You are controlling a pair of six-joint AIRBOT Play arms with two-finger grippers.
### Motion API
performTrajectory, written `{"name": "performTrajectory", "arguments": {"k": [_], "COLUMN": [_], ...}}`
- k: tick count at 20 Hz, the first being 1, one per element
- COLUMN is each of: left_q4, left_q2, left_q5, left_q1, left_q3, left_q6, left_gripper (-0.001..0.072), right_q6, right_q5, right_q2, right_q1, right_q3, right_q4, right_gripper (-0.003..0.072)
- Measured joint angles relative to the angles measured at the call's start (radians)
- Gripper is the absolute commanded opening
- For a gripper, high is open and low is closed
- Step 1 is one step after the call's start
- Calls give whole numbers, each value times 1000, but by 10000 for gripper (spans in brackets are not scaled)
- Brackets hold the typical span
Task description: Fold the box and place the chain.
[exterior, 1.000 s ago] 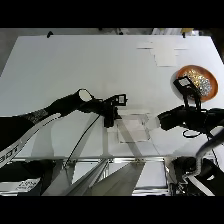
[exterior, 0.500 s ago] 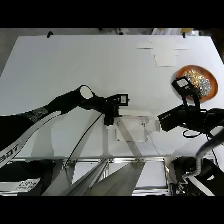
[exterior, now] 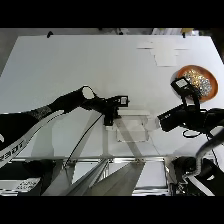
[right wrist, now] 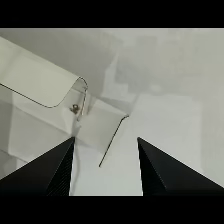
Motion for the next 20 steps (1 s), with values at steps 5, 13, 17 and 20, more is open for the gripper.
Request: {"name": "performTrajectory", "arguments": {"k": [5, 13, 17, 20], "left_q4": [3, 5, 5, 5], "left_q2": [-2, -2, -2, -2], "left_q5": [1, 2, 2, 2], "left_q1": [0, 0, 0, 0], "left_q3": [0, 0, 0, 0], "left_q6": [0, 0, 0, 0], "left_gripper": [12, 12, 12, 12], "right_q6": [-18, -177, -388, -570], "right_q5": [0, 12, 69, 97], "right_q2": [0, 0, 0, 0], "right_q1": [0, 0, 0, 0], "right_q3": [0, 0, 0, -18], "right_q4": [2, 69, 202, 275], "right_gripper": [441, 119, 16, 16]}}
